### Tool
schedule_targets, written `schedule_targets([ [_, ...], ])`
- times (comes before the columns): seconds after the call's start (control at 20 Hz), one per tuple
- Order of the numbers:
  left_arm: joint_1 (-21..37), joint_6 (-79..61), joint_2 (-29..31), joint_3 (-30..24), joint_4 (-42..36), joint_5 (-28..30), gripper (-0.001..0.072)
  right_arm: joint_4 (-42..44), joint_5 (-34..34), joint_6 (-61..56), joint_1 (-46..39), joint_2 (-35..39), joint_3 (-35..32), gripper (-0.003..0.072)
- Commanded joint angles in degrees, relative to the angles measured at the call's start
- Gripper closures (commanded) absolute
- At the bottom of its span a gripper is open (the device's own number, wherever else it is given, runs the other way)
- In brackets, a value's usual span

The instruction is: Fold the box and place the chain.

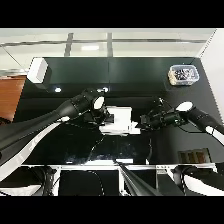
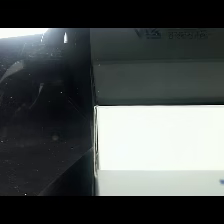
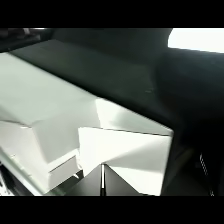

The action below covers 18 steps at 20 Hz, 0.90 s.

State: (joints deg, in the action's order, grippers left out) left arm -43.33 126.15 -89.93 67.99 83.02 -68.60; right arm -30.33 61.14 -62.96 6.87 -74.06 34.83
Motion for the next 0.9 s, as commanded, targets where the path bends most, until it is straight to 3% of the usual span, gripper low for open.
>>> schedule_targets([
  [0.0,0.07,-0.07,0.02,0.02,0.00,-0.02,0.0684,-3.41,4.55,0.68,-2.40,-0.11,3.15,0.0673],
  [0.2,0.07,-0.07,0.02,0.02,0.00,-0.02,0.0684,-9.97,5.51,-1.03,-11.56,-0.11,3.30,0.0673],
  [0.35,0.07,-0.07,0.02,0.02,0.00,-0.02,0.0684,-14.62,2.10,-4.31,-14.64,-0.13,0.76,0.0673],
  [0.55,0.07,-0.07,0.02,0.02,0.00,-0.02,0.0684,-9.68,-2.38,-2.47,-10.60,-1.51,-4.02,0.0673],
  [0.85,0.07,-0.07,0.02,0.02,-0.81,-0.02,0.0684,3.28,-5.66,5.20,-1.90,-4.81,-4.13,0.0673],
])
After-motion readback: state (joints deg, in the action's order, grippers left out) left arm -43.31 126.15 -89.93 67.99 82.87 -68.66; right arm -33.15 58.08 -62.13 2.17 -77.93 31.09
